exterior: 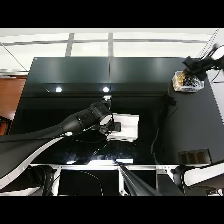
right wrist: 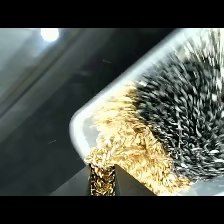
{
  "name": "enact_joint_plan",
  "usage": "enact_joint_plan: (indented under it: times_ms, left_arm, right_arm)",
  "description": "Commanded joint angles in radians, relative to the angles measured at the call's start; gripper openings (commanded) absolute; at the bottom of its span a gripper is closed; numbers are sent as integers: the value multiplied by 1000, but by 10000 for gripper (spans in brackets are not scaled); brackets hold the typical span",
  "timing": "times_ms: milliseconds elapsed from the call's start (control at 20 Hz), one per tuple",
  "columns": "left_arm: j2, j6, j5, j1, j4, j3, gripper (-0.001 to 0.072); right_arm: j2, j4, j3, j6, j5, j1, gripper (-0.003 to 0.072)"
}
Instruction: Fold the box and place the chain.
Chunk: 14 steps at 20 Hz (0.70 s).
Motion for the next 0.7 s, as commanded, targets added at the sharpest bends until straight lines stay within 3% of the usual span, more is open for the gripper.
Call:
enact_joint_plan:
  times_ms: [0, 200, 450, 650]
  left_arm:
    - [0, 0, 2, 1, 0, 0, 26]
    - [0, 0, 1, 1, 0, 0, 26]
    - [0, 0, 1, 1, 0, 0, 26]
    - [0, 0, 4, 1, 0, 0, 25]
  right_arm:
    - [166, 48, 1, -242, 37, -16, 8]
    - [373, 103, 2, -349, 29, -20, 8]
    - [530, 156, 48, -370, 32, -19, 7]
    - [620, 192, 45, -410, 171, -17, 8]
